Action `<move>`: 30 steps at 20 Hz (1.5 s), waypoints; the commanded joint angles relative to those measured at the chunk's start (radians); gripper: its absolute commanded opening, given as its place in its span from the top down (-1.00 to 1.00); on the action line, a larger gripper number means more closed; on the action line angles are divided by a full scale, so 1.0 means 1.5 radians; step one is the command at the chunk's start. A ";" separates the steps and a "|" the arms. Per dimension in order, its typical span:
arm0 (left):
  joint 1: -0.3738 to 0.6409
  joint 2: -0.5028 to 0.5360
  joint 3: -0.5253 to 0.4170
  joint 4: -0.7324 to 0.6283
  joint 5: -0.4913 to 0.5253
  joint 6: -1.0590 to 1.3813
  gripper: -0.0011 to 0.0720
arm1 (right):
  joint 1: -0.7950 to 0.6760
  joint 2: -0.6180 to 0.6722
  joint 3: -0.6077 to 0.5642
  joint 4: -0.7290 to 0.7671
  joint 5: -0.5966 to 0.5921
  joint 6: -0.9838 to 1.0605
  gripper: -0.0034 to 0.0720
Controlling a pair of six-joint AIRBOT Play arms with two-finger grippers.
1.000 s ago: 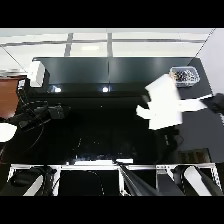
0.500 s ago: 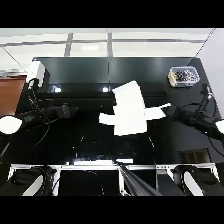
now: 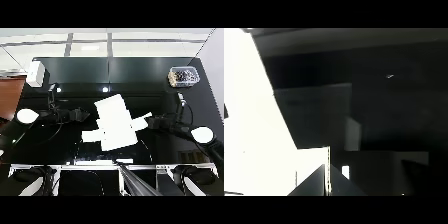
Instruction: Fold the box and place the chain.
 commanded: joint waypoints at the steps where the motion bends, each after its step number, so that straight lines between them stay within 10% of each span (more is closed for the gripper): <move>1: -0.014 -0.093 0.030 -0.059 -0.037 0.005 -0.96 | 0.045 -0.001 -0.012 -0.001 -0.048 0.003 0.87; 10: -0.032 -0.365 0.193 -0.223 -0.231 0.116 -0.94 | 0.046 -0.001 -0.012 0.000 -0.046 0.005 0.87; 19: -0.023 -0.429 0.234 -0.257 -0.428 0.420 -0.84 | 0.046 -0.001 -0.012 0.005 -0.041 0.005 0.87; 21: -0.028 -0.430 0.239 -0.236 -0.432 0.431 -0.23 | 0.046 -0.001 -0.012 0.005 -0.041 0.005 0.87; 30: -0.044 -0.483 0.323 -0.132 -0.447 0.406 0.39 | 0.046 -0.001 -0.012 0.005 -0.037 0.005 0.87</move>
